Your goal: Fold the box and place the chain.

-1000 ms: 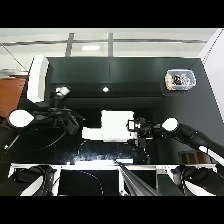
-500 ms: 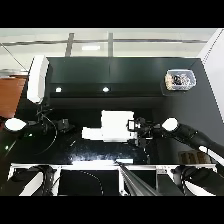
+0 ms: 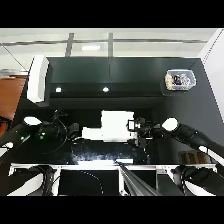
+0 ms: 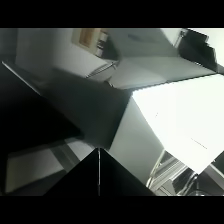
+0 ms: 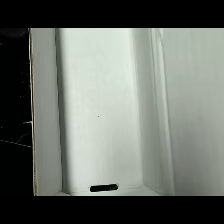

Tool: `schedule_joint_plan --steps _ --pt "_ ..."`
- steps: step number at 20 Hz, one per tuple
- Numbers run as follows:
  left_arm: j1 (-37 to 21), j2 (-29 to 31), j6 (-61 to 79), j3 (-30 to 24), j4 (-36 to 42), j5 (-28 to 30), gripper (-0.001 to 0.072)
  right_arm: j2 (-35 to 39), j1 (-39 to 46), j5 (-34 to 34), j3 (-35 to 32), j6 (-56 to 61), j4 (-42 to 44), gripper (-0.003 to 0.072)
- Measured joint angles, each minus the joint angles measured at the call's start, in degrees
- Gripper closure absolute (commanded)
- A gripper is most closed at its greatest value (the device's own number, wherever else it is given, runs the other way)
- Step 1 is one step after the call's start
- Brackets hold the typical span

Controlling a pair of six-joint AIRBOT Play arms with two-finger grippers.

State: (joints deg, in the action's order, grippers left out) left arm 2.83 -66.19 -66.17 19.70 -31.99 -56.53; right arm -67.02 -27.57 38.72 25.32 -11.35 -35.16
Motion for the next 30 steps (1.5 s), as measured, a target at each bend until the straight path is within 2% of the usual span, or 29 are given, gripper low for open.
schedule_joint_plan --steps 5,6,7,9,10,11,16,19,25,30 --pt "6.05 -0.66 0.48 1.38 1.44 2.93 0.0677 0.0 0.0 0.0 0.02 0.0 0.0 0.0119" --pt "6.58 -0.68 0.68 1.77 1.55 3.1 0.0609 0.0 0.0 0.0 0.02 0.0 0.02 0.012" --pt "6.93 -0.7 0.85 2.19 1.57 3.13 0.0499 0.0 0.0 0.0 0.02 0.0 0.02 0.0119" --pt "7.43 -0.7 1.29 3.28 1.6 2.6 0.0225 0.0 0.0 0.0 0.0 0.0 0.0 0.012" --pt "7.58 -0.7 1.68 3.96 1.57 1.84 0.0154 0.0 0.0 0.0 0.02 0.0 0.02 0.012" --pt "7.69 -0.7 2.49 4.76 1.49 0.92 0.0125 0.0 0.0 0.0 0.02 0.0 0.0 0.012" --pt "8.63 -0.7 5.07 8.74 1.18 -4.39 0.0125 0.0 0.0 0.0 0.02 0.0 0.0 0.012" --pt "11.37 -0.72 5.62 10.73 1.16 -5.49 0.0126 0.0 0.0 0.0 0.02 0.0 0.02 0.012" --pt "18.49 -0.74 3.56 12.98 0.92 -1.33 0.013 0.0 0.0 0.0 0.02 0.0 0.02 0.0119" --pt "22.29 -0.74 0.7 13.99 0.02 1.53 0.0169 0.0 0.0 0.0 0.02 0.0 0.02 0.0119"
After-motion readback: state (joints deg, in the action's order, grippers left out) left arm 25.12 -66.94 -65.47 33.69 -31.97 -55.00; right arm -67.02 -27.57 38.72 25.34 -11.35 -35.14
